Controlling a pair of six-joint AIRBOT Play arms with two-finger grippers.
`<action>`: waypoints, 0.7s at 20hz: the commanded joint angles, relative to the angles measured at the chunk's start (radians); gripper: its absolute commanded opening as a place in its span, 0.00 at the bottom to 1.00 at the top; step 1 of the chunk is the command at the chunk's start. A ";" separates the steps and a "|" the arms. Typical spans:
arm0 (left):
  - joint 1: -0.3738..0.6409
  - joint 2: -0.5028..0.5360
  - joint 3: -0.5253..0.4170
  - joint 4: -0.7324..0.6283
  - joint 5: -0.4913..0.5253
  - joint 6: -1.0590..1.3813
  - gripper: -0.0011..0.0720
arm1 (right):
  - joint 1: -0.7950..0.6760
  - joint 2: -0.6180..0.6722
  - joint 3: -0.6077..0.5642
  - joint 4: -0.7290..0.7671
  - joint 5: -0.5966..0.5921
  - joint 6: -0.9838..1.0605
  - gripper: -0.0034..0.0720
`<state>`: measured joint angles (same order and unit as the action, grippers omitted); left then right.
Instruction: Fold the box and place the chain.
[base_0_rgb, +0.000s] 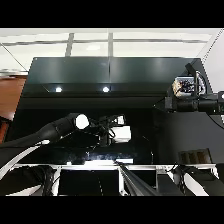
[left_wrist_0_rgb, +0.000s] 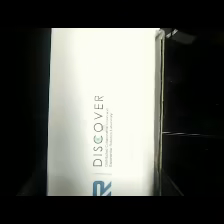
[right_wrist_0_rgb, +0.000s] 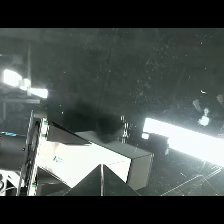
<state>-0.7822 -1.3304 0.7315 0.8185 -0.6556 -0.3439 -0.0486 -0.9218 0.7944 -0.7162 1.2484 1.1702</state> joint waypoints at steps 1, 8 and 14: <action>-0.003 -0.006 0.000 0.011 0.002 -0.009 0.93 | 0.000 0.000 0.001 0.000 -0.003 0.000 0.07; 0.096 0.043 0.069 0.201 -0.126 -0.218 0.56 | 0.000 0.001 0.001 -0.003 -0.005 0.001 0.07; 0.513 0.037 0.192 0.278 -0.185 -0.320 0.56 | 0.000 0.001 0.001 0.001 -0.003 0.001 0.07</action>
<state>-0.4580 -1.2911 0.8658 1.0492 -0.8204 -0.6106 -0.0486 -0.9215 0.7944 -0.7189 1.2442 1.1706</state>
